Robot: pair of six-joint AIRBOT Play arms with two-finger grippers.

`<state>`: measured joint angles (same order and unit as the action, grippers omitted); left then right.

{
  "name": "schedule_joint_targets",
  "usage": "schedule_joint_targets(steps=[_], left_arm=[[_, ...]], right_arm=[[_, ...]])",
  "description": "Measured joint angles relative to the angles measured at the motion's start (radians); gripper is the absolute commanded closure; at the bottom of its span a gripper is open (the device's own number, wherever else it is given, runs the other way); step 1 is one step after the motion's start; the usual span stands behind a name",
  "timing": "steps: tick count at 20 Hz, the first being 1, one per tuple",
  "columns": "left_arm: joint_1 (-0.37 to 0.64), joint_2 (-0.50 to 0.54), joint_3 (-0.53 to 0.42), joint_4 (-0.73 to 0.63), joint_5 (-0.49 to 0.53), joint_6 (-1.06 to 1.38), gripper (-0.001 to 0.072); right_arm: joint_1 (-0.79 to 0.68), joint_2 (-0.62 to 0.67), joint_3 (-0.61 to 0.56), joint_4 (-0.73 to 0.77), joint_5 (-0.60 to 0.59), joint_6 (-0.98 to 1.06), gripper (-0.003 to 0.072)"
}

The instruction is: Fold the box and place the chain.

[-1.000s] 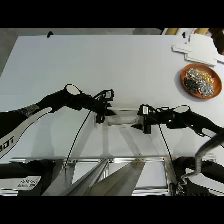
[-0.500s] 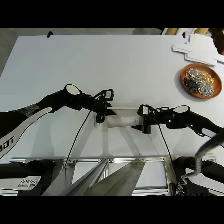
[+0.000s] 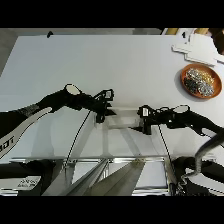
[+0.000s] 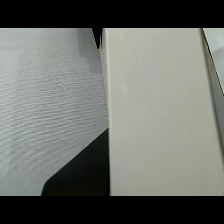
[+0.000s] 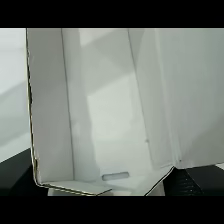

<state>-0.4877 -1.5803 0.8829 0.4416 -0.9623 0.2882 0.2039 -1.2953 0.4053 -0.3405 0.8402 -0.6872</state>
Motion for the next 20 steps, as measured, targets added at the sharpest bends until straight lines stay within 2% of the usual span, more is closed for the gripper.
schedule_joint_targets(steps=[12,20], left_arm=[[-0.001,0.000,0.000,0.000,-0.001,0.000,0.0699],[0.000,0.000,0.000,0.000,0.002,0.000,0.0699]], right_arm=[[-0.047,-0.002,0.032,-0.080,0.100,0.005,-0.0016],[-0.071,-0.034,0.058,-0.034,0.135,-0.026,-0.0012]])
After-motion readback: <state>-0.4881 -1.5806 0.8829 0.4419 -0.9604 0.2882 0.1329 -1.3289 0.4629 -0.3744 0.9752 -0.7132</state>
